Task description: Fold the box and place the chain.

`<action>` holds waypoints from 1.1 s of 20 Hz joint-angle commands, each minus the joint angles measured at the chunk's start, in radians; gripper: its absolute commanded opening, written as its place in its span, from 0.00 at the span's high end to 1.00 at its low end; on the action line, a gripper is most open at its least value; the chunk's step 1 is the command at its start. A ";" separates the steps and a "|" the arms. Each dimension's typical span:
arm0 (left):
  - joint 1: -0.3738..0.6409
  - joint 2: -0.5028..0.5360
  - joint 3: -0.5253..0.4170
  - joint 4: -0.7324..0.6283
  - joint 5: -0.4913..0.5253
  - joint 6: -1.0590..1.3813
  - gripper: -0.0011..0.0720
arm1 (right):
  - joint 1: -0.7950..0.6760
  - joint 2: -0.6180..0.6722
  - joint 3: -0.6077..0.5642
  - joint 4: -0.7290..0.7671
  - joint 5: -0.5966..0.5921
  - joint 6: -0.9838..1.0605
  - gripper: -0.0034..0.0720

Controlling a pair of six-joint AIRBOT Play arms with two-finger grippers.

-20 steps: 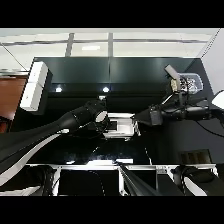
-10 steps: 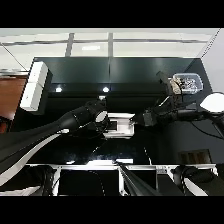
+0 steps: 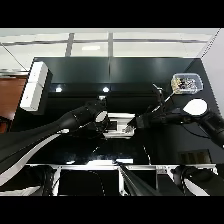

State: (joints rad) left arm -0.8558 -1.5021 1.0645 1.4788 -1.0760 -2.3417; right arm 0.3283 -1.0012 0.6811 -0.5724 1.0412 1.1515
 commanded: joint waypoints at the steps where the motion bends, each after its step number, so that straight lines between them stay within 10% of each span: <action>1: 0.000 0.000 0.000 0.001 0.001 0.000 0.94 | 0.001 -0.024 -0.001 -0.007 -0.018 0.001 0.52; 7: 0.000 0.000 0.000 0.000 0.000 0.000 0.94 | -0.317 0.021 0.043 -0.235 0.124 0.001 0.46; 11: 0.000 0.000 0.000 0.001 0.001 0.000 0.94 | -0.476 0.016 -0.024 -0.544 -0.293 0.227 0.45; 13: 0.000 0.000 0.000 0.001 0.001 0.000 0.94 | -0.497 -0.021 -0.040 -0.632 -0.455 0.433 0.00; 22: 0.000 0.000 0.000 0.000 0.000 0.000 0.94 | -0.499 -0.435 0.234 -0.494 -0.472 0.453 0.00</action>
State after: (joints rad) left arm -0.8562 -1.5021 1.0645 1.4792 -1.0756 -2.3417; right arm -0.1665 -1.3140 0.8196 -1.0832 0.5621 1.5803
